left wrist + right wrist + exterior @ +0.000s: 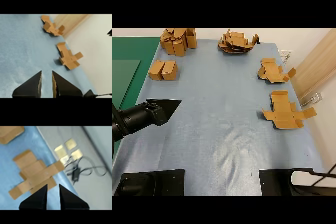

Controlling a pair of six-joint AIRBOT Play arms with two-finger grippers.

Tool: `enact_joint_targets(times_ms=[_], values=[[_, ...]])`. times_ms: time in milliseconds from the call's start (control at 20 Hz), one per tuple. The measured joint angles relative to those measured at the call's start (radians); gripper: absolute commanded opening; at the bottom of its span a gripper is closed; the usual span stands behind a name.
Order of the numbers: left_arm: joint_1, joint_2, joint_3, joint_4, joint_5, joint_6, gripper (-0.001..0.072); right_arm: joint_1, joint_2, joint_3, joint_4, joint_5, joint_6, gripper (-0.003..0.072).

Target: Fold the box.

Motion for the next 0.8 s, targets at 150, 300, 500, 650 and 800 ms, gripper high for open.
enact_joint_targets(times_ms=[150, 300, 500, 650, 800], values=[[0.000, 0.000, 0.000, 0.016, -0.003, 0.000, 0.0219, -0.254, -0.068, 0.000, 0.261, 0.007, -0.094, 0.0324], [0.000, 0.000, 0.000, 0.046, -0.004, 0.000, 0.0516, -0.431, -0.158, -0.014, 0.464, -0.003, -0.180, 0.0462], [0.000, 0.000, 0.000, 0.088, -0.005, -0.015, 0.0621, -0.517, -0.299, -0.045, 0.627, -0.018, -0.277, 0.0494], [0.000, -0.002, 0.000, 0.102, -0.002, -0.023, 0.0621, -0.510, -0.393, -0.053, 0.621, -0.041, -0.314, 0.0494], [0.000, -0.006, 0.000, 0.108, 0.002, -0.026, 0.0621, -0.481, -0.473, -0.056, 0.585, -0.060, -0.344, 0.0494]])
